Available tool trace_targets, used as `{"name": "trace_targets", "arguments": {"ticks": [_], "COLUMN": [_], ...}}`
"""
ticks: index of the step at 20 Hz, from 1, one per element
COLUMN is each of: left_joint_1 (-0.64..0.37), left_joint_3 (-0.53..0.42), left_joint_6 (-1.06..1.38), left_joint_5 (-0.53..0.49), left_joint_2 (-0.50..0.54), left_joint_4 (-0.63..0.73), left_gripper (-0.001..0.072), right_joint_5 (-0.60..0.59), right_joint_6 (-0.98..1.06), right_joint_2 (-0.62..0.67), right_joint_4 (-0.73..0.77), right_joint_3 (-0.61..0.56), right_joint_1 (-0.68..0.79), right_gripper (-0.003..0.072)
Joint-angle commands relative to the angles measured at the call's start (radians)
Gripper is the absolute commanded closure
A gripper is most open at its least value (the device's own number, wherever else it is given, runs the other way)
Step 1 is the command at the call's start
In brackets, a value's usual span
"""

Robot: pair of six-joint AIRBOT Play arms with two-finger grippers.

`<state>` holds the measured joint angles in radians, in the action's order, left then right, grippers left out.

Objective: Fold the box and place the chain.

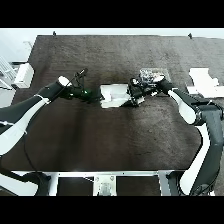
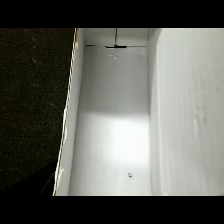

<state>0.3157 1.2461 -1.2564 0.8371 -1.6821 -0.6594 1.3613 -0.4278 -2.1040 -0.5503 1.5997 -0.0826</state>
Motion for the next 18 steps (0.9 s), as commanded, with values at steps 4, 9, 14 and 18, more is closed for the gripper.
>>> {"name": "trace_targets", "arguments": {"ticks": [4,9,14,18], "left_joint_1": [0.052,0.064,0.092,0.093], "left_joint_3": [0.080,0.083,0.083,0.083], "left_joint_6": [-0.274,-0.300,-0.336,-0.346], "left_joint_5": [-0.019,-0.044,-0.083,-0.082], "left_joint_2": [0.000,-0.001,-0.001,-0.001], "left_joint_4": [-0.229,-0.231,-0.250,-0.255], "left_gripper": [0.0322,0.0322,0.0322,0.0321], "right_joint_5": [0.000,0.000,0.000,0.000], "right_joint_6": [0.000,0.000,0.000,0.000], "right_joint_2": [0.000,0.000,0.000,0.000], "right_joint_4": [0.000,0.000,0.000,0.000], "right_joint_3": [0.000,0.000,0.000,0.000], "right_joint_1": [0.000,0.000,0.000,0.000], "right_gripper": [0.0241,0.0241,0.0241,0.0241]}}
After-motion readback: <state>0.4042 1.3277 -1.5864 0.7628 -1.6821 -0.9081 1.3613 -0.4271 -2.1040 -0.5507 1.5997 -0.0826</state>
